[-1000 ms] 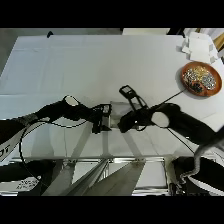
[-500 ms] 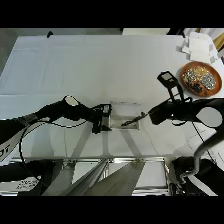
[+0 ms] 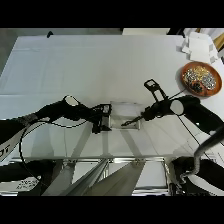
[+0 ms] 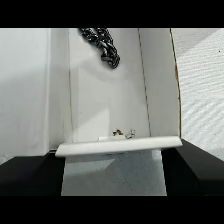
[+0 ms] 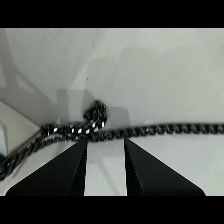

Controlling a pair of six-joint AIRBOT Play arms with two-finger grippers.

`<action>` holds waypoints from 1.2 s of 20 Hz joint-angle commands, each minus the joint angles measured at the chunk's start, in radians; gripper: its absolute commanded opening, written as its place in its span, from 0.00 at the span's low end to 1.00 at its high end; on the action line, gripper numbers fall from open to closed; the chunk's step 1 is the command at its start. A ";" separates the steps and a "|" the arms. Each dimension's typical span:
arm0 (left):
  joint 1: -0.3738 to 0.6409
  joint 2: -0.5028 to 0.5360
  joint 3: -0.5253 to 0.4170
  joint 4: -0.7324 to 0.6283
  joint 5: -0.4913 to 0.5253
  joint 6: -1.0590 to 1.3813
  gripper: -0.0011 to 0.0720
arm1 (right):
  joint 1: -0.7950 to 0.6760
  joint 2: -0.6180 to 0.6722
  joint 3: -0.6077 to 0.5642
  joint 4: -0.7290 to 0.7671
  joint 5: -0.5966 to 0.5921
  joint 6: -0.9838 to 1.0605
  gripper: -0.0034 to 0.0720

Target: Fold the box and place the chain.

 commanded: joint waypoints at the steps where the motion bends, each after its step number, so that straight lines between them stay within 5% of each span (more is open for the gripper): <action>1: 0.001 0.000 0.000 0.000 0.000 0.000 0.58 | 0.014 -0.073 -0.002 -0.001 -0.070 -0.011 0.39; 12: 0.001 0.000 0.000 0.000 0.000 0.000 0.58 | 0.069 -0.119 -0.002 -0.006 -0.096 -0.003 0.38; 17: 0.001 0.000 0.000 0.000 0.000 0.000 0.58 | 0.074 -0.146 -0.002 -0.035 -0.066 0.025 0.10; 24: 0.001 0.000 0.000 0.000 0.000 0.000 0.58 | 0.074 -0.040 -0.001 -0.062 -0.013 0.054 0.06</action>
